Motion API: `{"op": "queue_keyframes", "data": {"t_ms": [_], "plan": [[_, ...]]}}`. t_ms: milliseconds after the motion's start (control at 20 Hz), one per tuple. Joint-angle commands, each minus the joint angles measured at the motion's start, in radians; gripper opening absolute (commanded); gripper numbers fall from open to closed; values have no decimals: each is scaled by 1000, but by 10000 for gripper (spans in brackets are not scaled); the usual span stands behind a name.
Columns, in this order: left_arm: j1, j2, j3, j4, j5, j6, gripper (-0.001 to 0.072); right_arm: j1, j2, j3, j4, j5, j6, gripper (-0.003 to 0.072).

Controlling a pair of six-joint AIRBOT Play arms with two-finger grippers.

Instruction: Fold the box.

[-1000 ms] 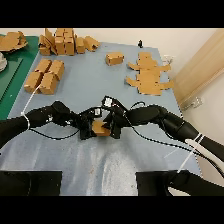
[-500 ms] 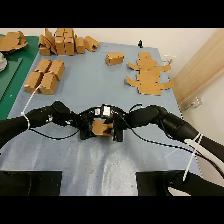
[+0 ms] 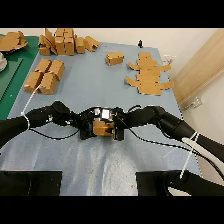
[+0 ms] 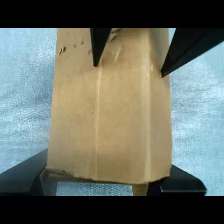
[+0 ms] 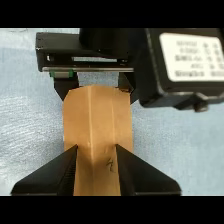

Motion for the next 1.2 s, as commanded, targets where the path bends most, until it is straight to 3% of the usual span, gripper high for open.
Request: {"op": "queue_keyframes", "data": {"t_ms": [0, 250, 350, 750, 800, 850, 1050, 1100, 1150], "plan": [[0, -1, 0, 0, -1, 0, 445, 0, -1, 0, -15, 0, -1, 383], [0, -1, 0, 0, -1, 0, 445, 0, -1, 0, -22, -9, -1, 371], [0, -1, 0, 0, -1, 0, 445, 0, -1, 0, -22, -9, -1, 292], [0, -1, 0, 0, -1, 0, 446, 70, -1, 0, -57, 4, 0, 258], [0, -1, 0, 0, -1, 0, 445, 74, 0, 0, -60, 4, 0, 206], [0, -1, 0, 0, -1, 0, 445, 74, 2, 1, -61, 4, 0, 203], [0, -1, 0, 0, -1, 0, 445, 74, 19, 7, -79, 26, 3, 203], [0, -1, 0, 0, -1, 0, 445, 74, 20, 7, -80, 24, 3, 231], [0, -1, 0, 0, -1, 0, 445, 74, 20, 7, -80, 21, 3, 322]]}}
